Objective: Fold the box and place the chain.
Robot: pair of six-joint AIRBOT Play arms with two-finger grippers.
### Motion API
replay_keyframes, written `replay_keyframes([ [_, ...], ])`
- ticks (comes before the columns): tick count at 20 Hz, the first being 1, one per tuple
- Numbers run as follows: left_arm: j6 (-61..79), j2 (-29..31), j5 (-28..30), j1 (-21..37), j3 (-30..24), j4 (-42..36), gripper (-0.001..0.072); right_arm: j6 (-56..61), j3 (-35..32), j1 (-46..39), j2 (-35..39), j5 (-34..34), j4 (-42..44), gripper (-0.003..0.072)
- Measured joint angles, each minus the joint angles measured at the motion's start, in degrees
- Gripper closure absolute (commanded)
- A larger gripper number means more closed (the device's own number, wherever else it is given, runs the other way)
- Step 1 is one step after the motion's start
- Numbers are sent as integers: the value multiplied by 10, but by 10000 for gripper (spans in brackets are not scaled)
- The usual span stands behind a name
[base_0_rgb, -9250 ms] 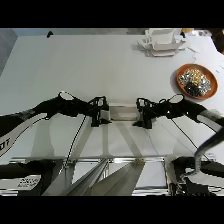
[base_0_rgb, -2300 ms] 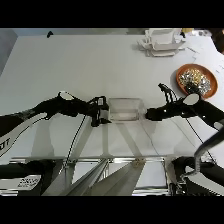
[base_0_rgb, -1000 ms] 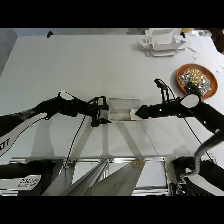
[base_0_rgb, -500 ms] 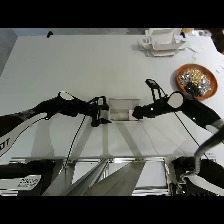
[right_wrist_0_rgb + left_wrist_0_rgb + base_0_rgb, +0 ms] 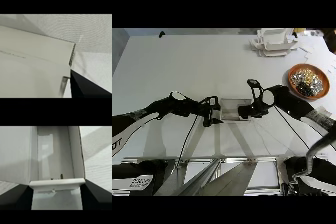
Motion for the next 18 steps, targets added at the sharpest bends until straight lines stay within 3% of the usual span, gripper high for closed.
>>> replay_keyframes([
  [1, 0, 0, 0, 0, 0, 0, 568, 11, 6, 7, -5, 4, -5, 379],
  [4, 1, 0, -2, 0, 0, 1, 568, 30, 16, 24, -16, 13, -20, 445],
  [18, 0, 0, 2, 0, 0, -2, 568, 151, 22, 43, -33, 21, -91, 457],
])
